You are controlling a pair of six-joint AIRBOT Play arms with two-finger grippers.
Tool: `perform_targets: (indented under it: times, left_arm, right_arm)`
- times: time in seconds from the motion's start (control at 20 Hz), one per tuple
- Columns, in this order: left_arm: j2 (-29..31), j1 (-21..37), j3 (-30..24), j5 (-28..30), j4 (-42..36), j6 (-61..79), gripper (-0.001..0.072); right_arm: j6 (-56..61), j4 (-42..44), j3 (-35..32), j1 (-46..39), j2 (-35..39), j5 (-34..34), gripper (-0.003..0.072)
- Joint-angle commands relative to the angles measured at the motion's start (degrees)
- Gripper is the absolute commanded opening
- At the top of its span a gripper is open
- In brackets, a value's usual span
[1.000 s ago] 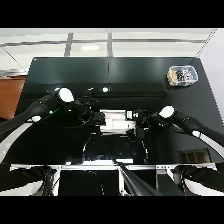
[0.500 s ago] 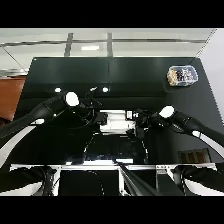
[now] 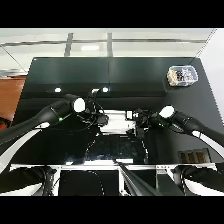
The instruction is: Fold the box and place the chain.
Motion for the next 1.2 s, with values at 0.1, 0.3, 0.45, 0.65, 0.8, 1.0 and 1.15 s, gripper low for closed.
perform_targets:
  times: [0.1,0.3,0.45,0.65,0.8,1.0,1.15]
  left_arm:
    - [-2.43,-4.31,3.98,-4.96,11.32,-11.10,0.0406]
    - [-5.73,-6.86,9.01,-10.56,14.29,-18.38,0.0406]
    - [-5.97,-7.69,9.75,-10.82,14.32,-24.52,0.0405]
    - [-5.99,-8.37,9.79,-11.69,14.60,-28.52,0.0348]
    - [-6.12,-8.79,9.84,-11.69,14.75,-30.69,0.0348]
    - [-6.64,-8.81,10.10,-11.69,14.73,-32.50,0.0347]
    - [-6.91,-8.81,10.16,-11.74,14.71,-32.63,0.0328]
  right_arm:
    - [0.02,0.02,0.07,0.04,-0.04,0.00,0.0130]
    - [0.00,0.02,0.07,0.04,-0.04,0.02,0.0130]
    - [0.00,0.02,0.07,0.04,-0.04,0.02,0.0130]
    - [0.00,0.02,0.07,0.04,-0.04,0.02,0.0130]
    - [0.00,0.02,0.07,0.04,-0.04,0.02,0.0130]
    - [0.00,0.02,0.07,0.04,-0.04,0.02,0.0130]
    - [0.00,0.02,0.07,0.04,-0.04,0.02,0.0130]
